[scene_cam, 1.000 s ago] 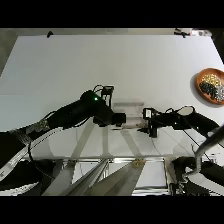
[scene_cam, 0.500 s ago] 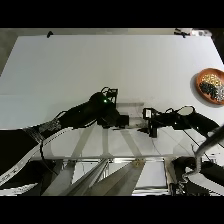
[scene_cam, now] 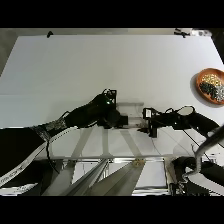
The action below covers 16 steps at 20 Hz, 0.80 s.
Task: Fold the box and place the chain.
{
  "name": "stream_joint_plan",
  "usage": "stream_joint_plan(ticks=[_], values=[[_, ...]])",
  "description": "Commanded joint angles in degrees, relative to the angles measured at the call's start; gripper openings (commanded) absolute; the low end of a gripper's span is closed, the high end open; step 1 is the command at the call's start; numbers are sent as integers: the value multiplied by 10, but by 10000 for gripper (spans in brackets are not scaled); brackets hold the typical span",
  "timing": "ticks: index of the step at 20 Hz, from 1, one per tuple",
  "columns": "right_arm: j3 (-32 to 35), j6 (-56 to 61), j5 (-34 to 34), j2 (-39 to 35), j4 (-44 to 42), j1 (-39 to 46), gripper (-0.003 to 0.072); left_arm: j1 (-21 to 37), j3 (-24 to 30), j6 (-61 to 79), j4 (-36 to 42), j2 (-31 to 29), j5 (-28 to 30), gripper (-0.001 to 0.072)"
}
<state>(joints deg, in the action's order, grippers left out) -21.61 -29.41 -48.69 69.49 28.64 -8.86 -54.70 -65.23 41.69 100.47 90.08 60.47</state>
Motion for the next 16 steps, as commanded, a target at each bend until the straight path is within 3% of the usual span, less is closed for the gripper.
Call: stream_joint_plan(ticks=[1, 2, 4, 5, 7, 9, 10, 12, 16], values=[[0, 0, 0, 0, 0, 0, 338, 0, 0, -20, 6, 11, -11, 247], [0, 0, 0, 0, 0, 0, 338, 0, 0, -22, 7, 12, -15, 245], [0, 0, 0, 0, 0, 0, 338, 0, 0, -22, 9, 12, -20, 52], [0, 0, 0, 0, 0, 0, 338, 0, 0, -21, 11, 12, -22, 5], [0, 0, 0, 0, 0, 0, 338, 0, 0, -21, 13, 12, -25, 7], [0, 0, 0, 0, 0, 0, 338, -1, 0, -21, 13, 12, -25, 67], [0, 0, 0, 0, 0, 0, 338, -1, 0, -21, 13, 12, -25, 177], [0, 0, 0, 0, 0, 0, 338, 0, 0, -21, 13, 12, -25, 294], [0, 0, 0, 0, 0, 0, 338, -5, 0, -21, 8, 14, -37, 288]])
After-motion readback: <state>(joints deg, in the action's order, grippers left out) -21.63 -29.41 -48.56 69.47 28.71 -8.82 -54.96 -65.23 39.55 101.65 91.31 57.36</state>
